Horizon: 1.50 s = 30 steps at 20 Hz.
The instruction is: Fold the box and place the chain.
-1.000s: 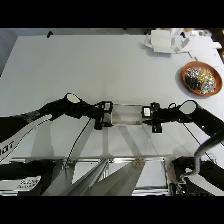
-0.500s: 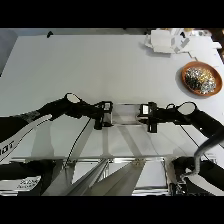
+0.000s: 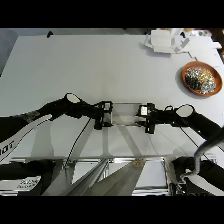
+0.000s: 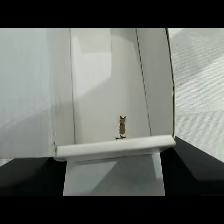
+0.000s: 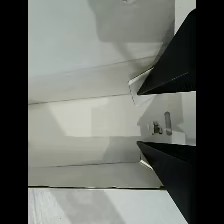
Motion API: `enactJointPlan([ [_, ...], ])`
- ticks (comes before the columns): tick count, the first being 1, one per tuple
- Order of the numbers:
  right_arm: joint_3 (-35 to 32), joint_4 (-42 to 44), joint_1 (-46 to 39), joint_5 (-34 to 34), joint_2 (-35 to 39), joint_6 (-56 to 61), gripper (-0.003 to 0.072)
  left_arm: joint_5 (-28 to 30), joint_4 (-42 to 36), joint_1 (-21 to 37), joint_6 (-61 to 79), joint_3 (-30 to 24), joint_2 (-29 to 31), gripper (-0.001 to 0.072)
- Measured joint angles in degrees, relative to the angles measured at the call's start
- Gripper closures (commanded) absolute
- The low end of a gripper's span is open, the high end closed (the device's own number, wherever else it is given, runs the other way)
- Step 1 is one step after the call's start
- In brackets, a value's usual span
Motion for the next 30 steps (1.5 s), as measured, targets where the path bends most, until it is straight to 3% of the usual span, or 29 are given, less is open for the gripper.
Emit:
enactJointPlan([
  [4, 0.0, -3.2, -1.3, 0.7, 5.5, 7.3, 0.0372, 0.2, -0.2, 0.0, -0.1, 0.0, 0.0, 0.0539],
  [7, 0.0, -8.8, -2.9, 3.2, 11.6, 14.4, 0.0669, 0.2, -0.1, 0.0, 0.0, 0.0, 0.0, 0.0539],
  [13, 0.0, -20.8, -9.6, 3.9, 16.7, 42.1, 0.067, 0.1, 0.0, 0.0, 0.0, 0.0, 0.0, 0.0539],
  [17, 0.0, -30.1, -13.0, 0.7, 15.6, 66.3, 0.067, 0.1, 0.0, 0.0, 0.0, 0.0, 0.0, 0.0539],
  [19, 0.0, -31.8, -13.6, 0.5, 13.7, 72.9, 0.067, 0.0, 0.0, 0.0, 0.0, 0.0, 0.0, 0.0539],
  [23, 0.0, -29.2, -14.1, 1.8, 7.7, 79.2, 0.067, 0.0, 0.0, 0.0, 0.0, 0.0, 0.0, 0.0539],
  [30, 0.0, -15.9, -13.4, 6.3, 1.0, 74.3, 0.067, 0.0, 0.0, 0.0, 0.0, 0.0, 0.0, 0.0539],
])
